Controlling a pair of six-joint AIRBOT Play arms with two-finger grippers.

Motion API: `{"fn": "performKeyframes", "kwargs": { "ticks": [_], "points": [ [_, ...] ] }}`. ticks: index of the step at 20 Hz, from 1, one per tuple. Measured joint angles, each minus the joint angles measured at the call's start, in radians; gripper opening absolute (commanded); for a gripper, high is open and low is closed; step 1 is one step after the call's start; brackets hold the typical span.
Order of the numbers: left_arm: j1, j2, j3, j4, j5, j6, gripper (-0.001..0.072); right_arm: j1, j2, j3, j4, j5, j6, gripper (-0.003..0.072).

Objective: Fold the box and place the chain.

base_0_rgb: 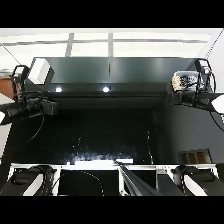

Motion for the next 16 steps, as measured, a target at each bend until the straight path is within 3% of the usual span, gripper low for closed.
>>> {"fn": "performKeyframes", "kwargs": {
  "ticks": [6,16],
  "points": [
    [-0.003,0.051,-0.061,0.02,0.058,0.0,0.0033,0.0,0.0,-0.026,-0.007,-0.04,0.01,0.0043],
    [-0.003,0.06,-0.071,0.019,0.076,0.0,0.0033,0.0,0.0,-0.03,-0.01,-0.046,0.013,0.0043]
  ]
}}
